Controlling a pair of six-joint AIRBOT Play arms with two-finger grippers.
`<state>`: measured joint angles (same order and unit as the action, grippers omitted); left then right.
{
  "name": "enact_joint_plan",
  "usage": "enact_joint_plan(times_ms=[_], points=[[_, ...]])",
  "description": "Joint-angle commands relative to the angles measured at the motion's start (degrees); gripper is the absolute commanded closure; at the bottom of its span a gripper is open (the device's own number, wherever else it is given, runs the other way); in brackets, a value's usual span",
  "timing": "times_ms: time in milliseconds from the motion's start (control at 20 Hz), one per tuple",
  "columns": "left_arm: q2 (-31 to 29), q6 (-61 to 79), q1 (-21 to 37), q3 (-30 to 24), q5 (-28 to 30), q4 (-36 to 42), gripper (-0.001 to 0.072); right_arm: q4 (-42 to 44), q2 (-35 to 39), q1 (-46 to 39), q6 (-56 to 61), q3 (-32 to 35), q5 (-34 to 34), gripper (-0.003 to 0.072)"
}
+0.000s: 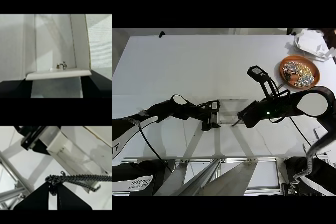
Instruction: Fold the box and place the chain.
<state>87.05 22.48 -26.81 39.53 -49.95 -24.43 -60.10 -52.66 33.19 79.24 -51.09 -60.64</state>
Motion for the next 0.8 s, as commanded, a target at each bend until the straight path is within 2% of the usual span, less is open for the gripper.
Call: enact_joint_plan(times_ms=[0,450,750], points=[[-0.04,0.0,0.02,0.0,0.02,-0.02,0.0374,1.46,0.04,1.27,0.48,0.02,3.98,0.0674],[-0.04,0.0,0.02,0.0,0.0,-0.02,0.0374,1.27,-0.46,1.27,1.97,0.04,8.94,0.0674],[-0.04,0.0,0.02,0.0,0.0,-0.02,0.0374,-1.88,-9.31,3.87,1.97,0.09,11.15,0.0673]])
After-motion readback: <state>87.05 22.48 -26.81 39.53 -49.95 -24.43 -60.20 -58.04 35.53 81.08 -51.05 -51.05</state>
